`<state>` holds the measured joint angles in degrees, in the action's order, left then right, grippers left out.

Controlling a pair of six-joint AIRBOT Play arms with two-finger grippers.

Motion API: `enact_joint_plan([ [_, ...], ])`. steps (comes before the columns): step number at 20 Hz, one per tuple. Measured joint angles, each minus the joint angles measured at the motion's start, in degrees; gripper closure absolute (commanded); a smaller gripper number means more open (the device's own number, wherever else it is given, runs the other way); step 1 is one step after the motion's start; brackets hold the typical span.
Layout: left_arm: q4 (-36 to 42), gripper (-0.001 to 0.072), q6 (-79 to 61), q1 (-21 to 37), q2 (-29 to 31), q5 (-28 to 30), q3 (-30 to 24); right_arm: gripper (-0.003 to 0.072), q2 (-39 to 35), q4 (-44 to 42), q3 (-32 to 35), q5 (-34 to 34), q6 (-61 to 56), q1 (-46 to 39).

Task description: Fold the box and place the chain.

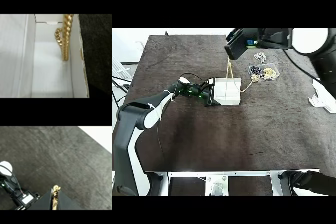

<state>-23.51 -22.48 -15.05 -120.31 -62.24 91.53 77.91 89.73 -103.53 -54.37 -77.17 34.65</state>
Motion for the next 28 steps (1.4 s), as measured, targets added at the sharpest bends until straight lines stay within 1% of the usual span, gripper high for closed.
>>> enact_joint_plan([
  [2, 0.0, 0.0421, 0.0, 0.0, 0.0, 0.0, 0.0, 0.0673, 1.2, -0.11, 1.29, 0.33, -0.24, 0.2],
  [5, 0.0, 0.0421, 0.0, 0.0, 0.0, 0.0, 0.0, 0.0674, 3.23, -0.37, 5.81, 0.74, -1.33, -0.33],
  [8, 0.0, 0.0421, 0.0, 0.0, 0.0, 0.0, 0.0, 0.0674, 5.35, -0.33, 13.46, 3.63, -2.32, -1.97],
  [11, 0.0, 0.0421, -0.02, 0.0, 0.0, 0.02, 0.0, 0.0673, 8.85, -0.87, 22.21, 9.7, -3.04, -3.85],
  [12, -0.02, 0.0421, 0.0, 0.0, 0.0, 0.0, 0.0, 0.064, 10.32, -1.42, 24.3, 11.02, -3.13, -4.42],
  [13, 0.0, 0.0421, 0.0, 0.0, 0.0, 0.0, 0.0, 0.0436, 11.47, -2.03, 25.68, 12.2, -3.28, -4.81],
  [14, 0.0, 0.0421, -0.02, 0.0, 0.0, 0.0, 0.0, 0.0187, 12.26, -2.6, 26.67, 13.14, -3.28, -5.05],
  [15, 0.0, 0.0421, -0.02, 0.0, 0.0, -0.02, 0.0, 0.0172, 12.81, -2.84, 27.3, 13.79, -3.23, -5.2],
  [17, 0.0, 0.0421, -0.02, 0.0, 0.0, -0.07, 0.0, 0.0172, 12.74, -2.64, 27.85, 14.8, -3.3, -5.6],
  [20, -0.02, 0.0421, -0.02, 0.0, 0.0, -0.13, 0.0, 0.0171, 10.43, -0.66, 28.2, 15.1, -3.48, -7.37],
  [22, -0.02, 0.0421, -0.02, 0.0, 0.0, -0.15, 0.0, 0.0165, 9.25, 0.24, 28.35, 15.06, -4.94, -10.38],
  [23, -0.02, 0.0421, -0.02, 0.0, 0.0, -0.15, 0.0, 0.0138, 9.03, 0.35, 28.41, 15.04, -6.32, -12.59],
  [24, -0.02, 0.0421, -0.02, 0.0, 0.0, -0.17, 0.0, 0.0138, 9.22, -0.2, 28.46, 15.06, -7.5, -15.15],
  [25, -0.02, 0.0421, -0.02, 0.0, 0.0, -0.17, 0.0, 0.0138, 9.77, -2.01, 28.46, 15.06, -7.8, -17.73],
  [28, -0.02, 0.0421, -0.02, 0.0, 0.0, -0.2, 0.0, 0.0139, 13.16, -13.66, 28.04, 15.37, -3.37, -24.5],
])
